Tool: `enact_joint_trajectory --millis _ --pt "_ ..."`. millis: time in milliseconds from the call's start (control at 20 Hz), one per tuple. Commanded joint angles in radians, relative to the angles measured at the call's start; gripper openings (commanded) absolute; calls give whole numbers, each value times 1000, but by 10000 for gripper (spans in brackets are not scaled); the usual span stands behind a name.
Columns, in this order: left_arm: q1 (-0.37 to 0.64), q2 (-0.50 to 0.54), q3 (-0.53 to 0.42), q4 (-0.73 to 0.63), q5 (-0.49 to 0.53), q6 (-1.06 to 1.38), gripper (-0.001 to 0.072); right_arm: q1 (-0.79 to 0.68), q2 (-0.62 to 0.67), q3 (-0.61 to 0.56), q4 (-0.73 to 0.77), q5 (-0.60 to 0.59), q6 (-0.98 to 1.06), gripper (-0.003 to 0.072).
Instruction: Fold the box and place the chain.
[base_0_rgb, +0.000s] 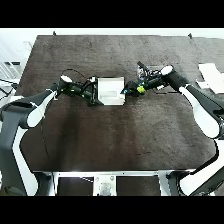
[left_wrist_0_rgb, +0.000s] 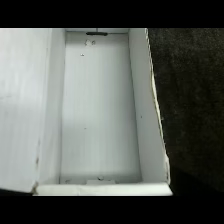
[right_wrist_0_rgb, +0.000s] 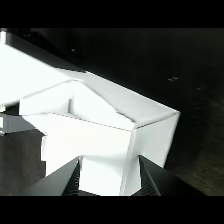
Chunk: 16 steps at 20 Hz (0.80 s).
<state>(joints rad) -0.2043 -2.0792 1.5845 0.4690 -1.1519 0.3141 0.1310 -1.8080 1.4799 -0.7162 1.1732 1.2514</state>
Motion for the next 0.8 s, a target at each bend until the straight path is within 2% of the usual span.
enact_joint_trajectory --millis 0,300,750 --pt "1 0 0 0 0 0 407 25 0 32 -47 -2 34 445" --pt "1 0 0 -1 0 0 407 73 0 65 -256 2 165 446" --pt "1 0 0 -2 0 0 407 136 -1 68 -387 -40 305 446"
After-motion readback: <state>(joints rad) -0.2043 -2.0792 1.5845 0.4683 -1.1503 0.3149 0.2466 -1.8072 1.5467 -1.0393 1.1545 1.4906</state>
